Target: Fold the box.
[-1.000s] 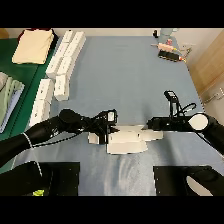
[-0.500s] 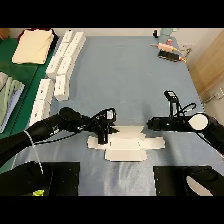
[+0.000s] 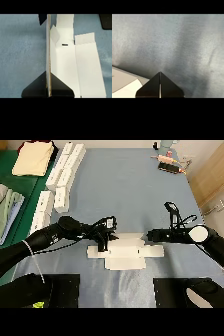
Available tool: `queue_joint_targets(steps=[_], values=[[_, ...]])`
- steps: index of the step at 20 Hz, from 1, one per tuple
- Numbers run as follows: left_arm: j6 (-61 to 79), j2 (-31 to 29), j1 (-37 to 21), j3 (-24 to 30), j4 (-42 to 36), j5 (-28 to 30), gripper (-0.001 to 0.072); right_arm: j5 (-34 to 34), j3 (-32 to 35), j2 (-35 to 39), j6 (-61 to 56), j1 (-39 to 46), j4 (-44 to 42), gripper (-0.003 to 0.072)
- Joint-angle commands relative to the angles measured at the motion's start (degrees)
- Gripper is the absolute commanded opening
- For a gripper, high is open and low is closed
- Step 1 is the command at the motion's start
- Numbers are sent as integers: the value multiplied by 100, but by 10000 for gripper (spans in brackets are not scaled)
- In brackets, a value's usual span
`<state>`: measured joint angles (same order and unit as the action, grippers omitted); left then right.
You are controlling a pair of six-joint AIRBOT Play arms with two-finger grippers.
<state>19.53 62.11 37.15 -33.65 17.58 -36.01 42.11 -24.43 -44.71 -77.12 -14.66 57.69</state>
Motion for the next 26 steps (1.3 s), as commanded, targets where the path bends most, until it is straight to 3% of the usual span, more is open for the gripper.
queue_joint_targets(steps=[1,11,26], values=[[-9,-4,-44,-85,179,-42,15,-186,-11,4,0,0,-2,3],[-4,-2,-33,267,-264,-66,15,-214,-28,4,0,0,-2,3],[-566,-2,-33,323,-216,-503,16,70,-39,127,-7,0,-15,3]])
